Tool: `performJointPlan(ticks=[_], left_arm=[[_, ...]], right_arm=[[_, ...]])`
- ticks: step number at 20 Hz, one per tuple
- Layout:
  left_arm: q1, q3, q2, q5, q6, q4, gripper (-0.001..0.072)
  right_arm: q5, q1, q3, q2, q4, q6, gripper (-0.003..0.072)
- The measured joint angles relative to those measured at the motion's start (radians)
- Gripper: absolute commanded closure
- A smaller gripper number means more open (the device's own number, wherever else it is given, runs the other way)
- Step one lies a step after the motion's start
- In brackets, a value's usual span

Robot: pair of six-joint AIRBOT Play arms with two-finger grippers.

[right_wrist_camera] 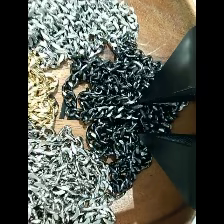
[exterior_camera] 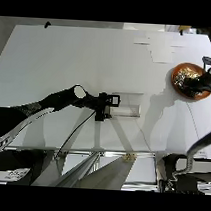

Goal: Fold the box and place the chain.

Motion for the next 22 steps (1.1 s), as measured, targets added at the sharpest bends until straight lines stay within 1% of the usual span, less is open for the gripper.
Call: performJointPlan(ticks=[2, 3, 8, 11, 13, 17, 19, 22], left_arm=[[0.000, 0.000, 0.000, 0.000, 0.000, 0.000, 0.0647], [0.000, 0.000, 0.000, 0.000, 0.000, 0.000, 0.0647], [0.000, 0.000, 0.000, 0.000, 0.000, 0.000, 0.0647], [0.000, 0.000, 0.000, 0.000, 0.000, 0.000, 0.0647], [0.000, 0.000, 0.000, 0.000, 0.000, 0.000, 0.0647], [0.000, 0.000, 0.000, 0.000, 0.000, 0.000, 0.0647], [0.000, 0.000, 0.000, 0.000, 0.000, 0.000, 0.0647], [0.000, 0.000, 0.000, 0.000, 0.000, 0.000, 0.0647]], right_arm=[[0.000, 0.000, 0.000, -0.004, -0.001, 0.006, 0.0607], [0.000, 0.000, 0.000, -0.005, -0.002, 0.006, 0.0662], [0.012, 0.000, 0.000, 0.006, -0.002, 0.008, 0.0667], [0.045, 0.000, 0.000, 0.074, -0.004, -0.034, 0.0667], [0.090, 0.000, 0.000, 0.158, -0.002, -0.076, 0.0667], [0.166, 0.000, 0.000, 0.383, 0.034, -0.137, 0.0667], [0.209, 0.000, 0.000, 0.503, 0.112, -0.162, 0.0667], [0.292, 0.001, 0.000, 0.666, 0.291, -0.216, 0.0667]])
